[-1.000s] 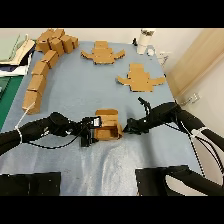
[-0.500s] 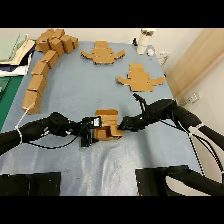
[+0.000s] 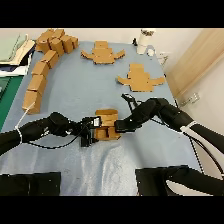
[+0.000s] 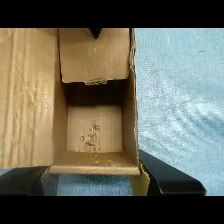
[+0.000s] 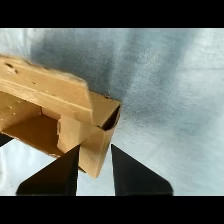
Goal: Fold the box.
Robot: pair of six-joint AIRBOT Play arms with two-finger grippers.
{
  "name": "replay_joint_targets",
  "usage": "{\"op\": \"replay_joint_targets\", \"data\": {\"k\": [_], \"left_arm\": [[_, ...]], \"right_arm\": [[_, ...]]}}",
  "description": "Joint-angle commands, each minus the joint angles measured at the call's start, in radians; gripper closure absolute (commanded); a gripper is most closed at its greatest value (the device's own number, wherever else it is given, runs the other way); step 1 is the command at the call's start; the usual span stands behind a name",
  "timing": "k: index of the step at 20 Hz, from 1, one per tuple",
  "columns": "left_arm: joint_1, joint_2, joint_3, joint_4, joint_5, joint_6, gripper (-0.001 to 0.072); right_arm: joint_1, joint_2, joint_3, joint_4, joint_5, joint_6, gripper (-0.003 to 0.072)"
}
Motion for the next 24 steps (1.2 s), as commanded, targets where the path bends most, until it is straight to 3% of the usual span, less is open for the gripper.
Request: {"op": "replay_joint_targets", "data": {"k": [1, 4, 9, 17, 24], "left_arm": [[0.0, 0.0, 0.0, 0.0, 0.0, 0.0, 0.0185], [0.0, 0.0, 0.0, 0.0, 0.0, 0.0, 0.0185], [0.0, 0.0, 0.0, 0.0, 0.0, 0.001, 0.0185], [0.0, 0.0, 0.0, 0.0, 0.0, 0.001, 0.0185], [0.0, 0.0, 0.0, 0.0, 0.0, 0.0, 0.0185]], "right_arm": [[0.142, -0.018, 0.085, -0.264, -0.058, 0.317, 0.0359], [0.216, -0.065, 0.128, -0.319, -0.124, 0.454, 0.0359], [0.291, -0.158, 0.165, -0.321, -0.134, 0.57, 0.036], [0.296, -0.224, 0.174, -0.319, -0.132, 0.649, 0.0359], [0.296, -0.285, 0.232, -0.409, -0.186, 0.681, 0.0385]]}}
